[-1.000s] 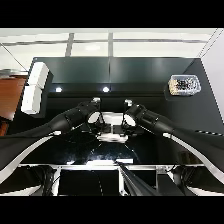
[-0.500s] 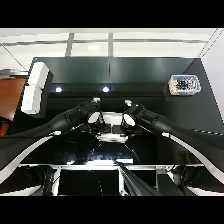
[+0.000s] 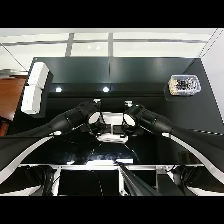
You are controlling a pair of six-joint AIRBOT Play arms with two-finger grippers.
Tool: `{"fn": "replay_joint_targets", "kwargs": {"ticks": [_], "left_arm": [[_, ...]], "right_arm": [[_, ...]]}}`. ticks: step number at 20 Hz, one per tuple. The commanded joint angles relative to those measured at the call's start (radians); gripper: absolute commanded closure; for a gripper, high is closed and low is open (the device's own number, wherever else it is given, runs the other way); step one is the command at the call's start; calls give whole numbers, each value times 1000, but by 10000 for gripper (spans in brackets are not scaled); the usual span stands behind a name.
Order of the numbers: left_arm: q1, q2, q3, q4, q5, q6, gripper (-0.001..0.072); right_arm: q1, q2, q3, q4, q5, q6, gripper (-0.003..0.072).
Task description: Fold the box and place the chain.
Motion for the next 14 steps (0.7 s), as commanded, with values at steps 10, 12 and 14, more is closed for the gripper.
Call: {"fn": "replay_joint_targets", "kwargs": {"ticks": [10, 12, 14], "left_arm": [[1, 0, 0, 2, 1, 0, 678], [1, 0, 0, 2, 1, 0, 678], [1, 0, 0, 2, 1, 0, 678]], "right_arm": [[0, 2, 49, -19, 24, -5, 419], [0, 2, 49, -20, 28, -5, 419], [0, 2, 49, -26, 32, -5, 419]]}}
